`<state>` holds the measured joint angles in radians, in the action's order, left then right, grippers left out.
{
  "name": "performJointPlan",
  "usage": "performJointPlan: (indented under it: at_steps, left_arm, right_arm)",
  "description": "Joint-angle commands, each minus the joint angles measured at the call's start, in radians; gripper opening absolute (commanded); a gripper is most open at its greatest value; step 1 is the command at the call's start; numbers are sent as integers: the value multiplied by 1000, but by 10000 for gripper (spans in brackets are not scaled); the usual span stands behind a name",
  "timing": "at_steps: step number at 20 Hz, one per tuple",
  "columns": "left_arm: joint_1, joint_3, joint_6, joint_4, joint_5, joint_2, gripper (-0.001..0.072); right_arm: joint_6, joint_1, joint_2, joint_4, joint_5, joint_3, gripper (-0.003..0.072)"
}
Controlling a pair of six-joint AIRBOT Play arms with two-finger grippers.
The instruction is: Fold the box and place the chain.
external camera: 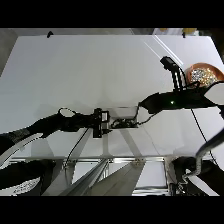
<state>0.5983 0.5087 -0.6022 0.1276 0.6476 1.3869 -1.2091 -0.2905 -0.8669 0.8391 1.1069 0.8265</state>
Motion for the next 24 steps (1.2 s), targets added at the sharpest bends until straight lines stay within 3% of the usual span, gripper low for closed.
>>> performJointPlan:
  at_steps: [1,6,13,14,15,16,19,23,24]
  left_arm:
    - [0,0,0,0,0,0,210]
    - [0,0,0,0,0,0,210]
    - [0,0,0,0,0,0,210]
    - [0,0,0,0,0,0,210]
    - [0,0,0,0,0,0,210]
    - [0,0,0,0,0,0,210]
    - [0,0,0,0,0,0,210]
    - [0,0,0,0,0,0,210]
    - [0,0,0,0,0,0,210]
  right_arm:
    - [70,-48,24,-100,3,0,17]
    - [107,-227,10,-33,-146,0,18]
    - [-14,-316,-116,244,-150,-22,23]
    - [-15,-316,-127,269,-150,-22,113]
    - [-30,-316,-125,296,-150,-21,288]
    - [-60,-315,-114,325,-146,-18,306]
    - [-130,-259,-83,399,-90,10,271]
    - [-157,-51,-81,443,30,12,17]
    - [-180,7,-83,468,46,11,17]
